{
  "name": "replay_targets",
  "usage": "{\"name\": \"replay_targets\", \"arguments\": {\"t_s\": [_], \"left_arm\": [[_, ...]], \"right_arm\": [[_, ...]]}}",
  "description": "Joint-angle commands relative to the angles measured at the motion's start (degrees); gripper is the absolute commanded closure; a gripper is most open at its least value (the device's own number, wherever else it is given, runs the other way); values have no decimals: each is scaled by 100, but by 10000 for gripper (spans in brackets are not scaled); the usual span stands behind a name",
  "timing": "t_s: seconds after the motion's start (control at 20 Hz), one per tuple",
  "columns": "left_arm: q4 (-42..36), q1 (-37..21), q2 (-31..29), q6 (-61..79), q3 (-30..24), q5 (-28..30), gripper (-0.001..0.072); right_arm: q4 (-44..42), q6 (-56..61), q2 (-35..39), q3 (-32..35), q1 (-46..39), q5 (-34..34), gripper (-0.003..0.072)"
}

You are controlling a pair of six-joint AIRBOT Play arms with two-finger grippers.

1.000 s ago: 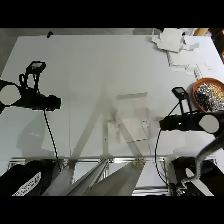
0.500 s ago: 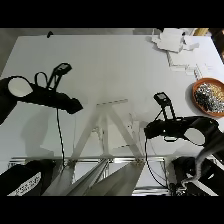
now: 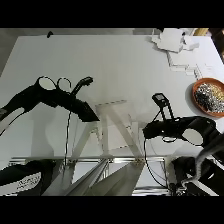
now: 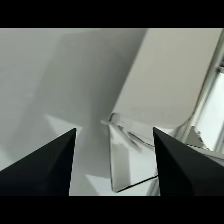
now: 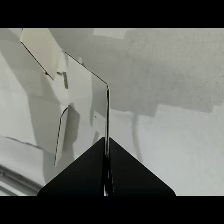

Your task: Fold the box and place the chain.

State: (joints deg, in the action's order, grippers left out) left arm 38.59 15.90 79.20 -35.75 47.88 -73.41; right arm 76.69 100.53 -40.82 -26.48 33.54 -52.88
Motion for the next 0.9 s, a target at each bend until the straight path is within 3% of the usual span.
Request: {"name": "replay_targets", "arguments": {"t_s": [0.0,0.35,0.45,0.5,0.6,0.75,0.85], "left_arm": [[-557,66,446,713,-44,-251,174],[-555,798,634,748,-44,1113,178],[-546,942,640,748,-44,1342,208],[-546,973,640,750,-42,1373,248],[-498,990,640,745,-42,1366,445],[-463,988,640,745,-42,1366,478],[-463,990,640,752,-42,1373,699]], "right_arm": [[0,9,-4,4,7,2,667],[-2,9,-4,4,7,2,667],[0,9,-4,4,7,0,667],[0,9,-4,4,7,0,667],[-2,9,-4,4,7,0,667],[-2,7,-4,4,7,0,667],[-4,7,-2,4,7,0,667]]}}
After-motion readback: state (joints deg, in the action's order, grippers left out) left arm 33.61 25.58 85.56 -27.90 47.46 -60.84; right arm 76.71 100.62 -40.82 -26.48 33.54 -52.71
